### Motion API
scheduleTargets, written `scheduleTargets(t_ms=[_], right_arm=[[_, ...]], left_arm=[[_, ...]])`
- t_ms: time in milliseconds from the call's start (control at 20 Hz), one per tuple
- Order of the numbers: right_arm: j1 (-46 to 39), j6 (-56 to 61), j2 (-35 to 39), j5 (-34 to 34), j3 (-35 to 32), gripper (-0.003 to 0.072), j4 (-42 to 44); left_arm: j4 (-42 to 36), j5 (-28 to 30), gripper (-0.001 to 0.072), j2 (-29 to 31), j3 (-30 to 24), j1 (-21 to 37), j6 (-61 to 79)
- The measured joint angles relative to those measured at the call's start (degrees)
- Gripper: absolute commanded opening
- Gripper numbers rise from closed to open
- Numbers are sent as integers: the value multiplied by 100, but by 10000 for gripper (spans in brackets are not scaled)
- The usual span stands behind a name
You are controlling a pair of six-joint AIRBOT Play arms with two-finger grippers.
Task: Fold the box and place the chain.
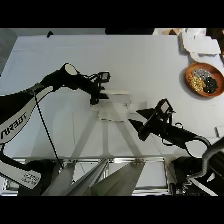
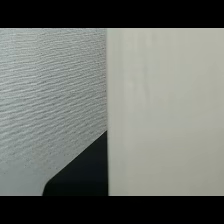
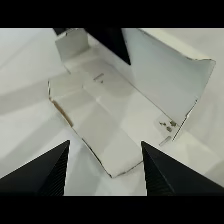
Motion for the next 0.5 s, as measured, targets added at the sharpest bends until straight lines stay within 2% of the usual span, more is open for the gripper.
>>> scheduleTargets(t_ms=[100, 350, 500], right_arm=[[-52, -61, 0, 203, 35, 466, -470], [-98, 551, 0, 511, 63, 465, -2664], [-105, 741, -4, 570, 68, 466, -3316]], left_arm=[[0, 2, 14, 0, 0, 0, 0], [0, 2, 14, 0, 0, 0, 2], [0, 0, 14, 0, 0, 0, 0]])
